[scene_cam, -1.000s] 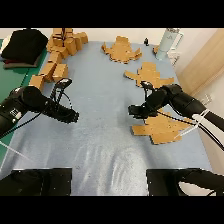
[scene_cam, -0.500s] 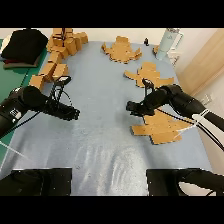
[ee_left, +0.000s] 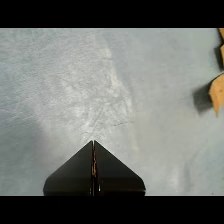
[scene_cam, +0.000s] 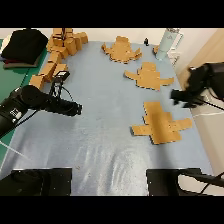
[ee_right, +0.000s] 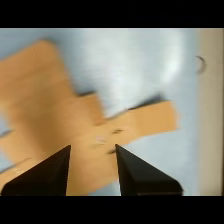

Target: Fold the box.

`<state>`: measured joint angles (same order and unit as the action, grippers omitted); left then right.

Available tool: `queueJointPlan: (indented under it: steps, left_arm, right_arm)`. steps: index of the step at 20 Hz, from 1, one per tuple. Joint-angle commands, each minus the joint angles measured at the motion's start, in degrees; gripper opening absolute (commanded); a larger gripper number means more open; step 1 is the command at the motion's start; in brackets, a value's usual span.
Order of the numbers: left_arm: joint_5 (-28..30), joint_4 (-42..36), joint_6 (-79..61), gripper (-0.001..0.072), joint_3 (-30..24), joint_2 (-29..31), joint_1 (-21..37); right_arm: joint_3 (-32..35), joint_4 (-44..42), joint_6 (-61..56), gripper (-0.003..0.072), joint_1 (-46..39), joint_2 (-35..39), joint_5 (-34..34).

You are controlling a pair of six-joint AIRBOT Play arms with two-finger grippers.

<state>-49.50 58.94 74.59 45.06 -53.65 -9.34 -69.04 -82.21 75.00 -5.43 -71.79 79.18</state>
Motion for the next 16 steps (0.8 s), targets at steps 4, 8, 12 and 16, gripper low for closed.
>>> queueJointPlan:
  steps: [4,8,12,16]
  left_arm:
    - [0.5,-8.5,-0.2,0.0016,0.0,-0.1,0.0]
    - [0.4,-11.2,-0.5,0.0018,0.0,-0.1,0.0]
    - [0.3,-15.4,-0.4,0.0646,0.0,-0.1,0.0]
    - [0.3,-17.9,-0.4,0.0647,0.0,-0.1,0.0]
  right_arm:
    - [-1.0,-6.7,30.4,0.044,-24.7,-7.5,0.4]
    - [-1.1,-22.2,41.9,0.044,-31.8,-16.2,0.4]
    - [-1.1,-27.3,49.1,0.0437,-32.2,-21.5,3.9]
    - [-1.1,-35.5,50.6,0.0272,-31.2,-21.0,10.1]
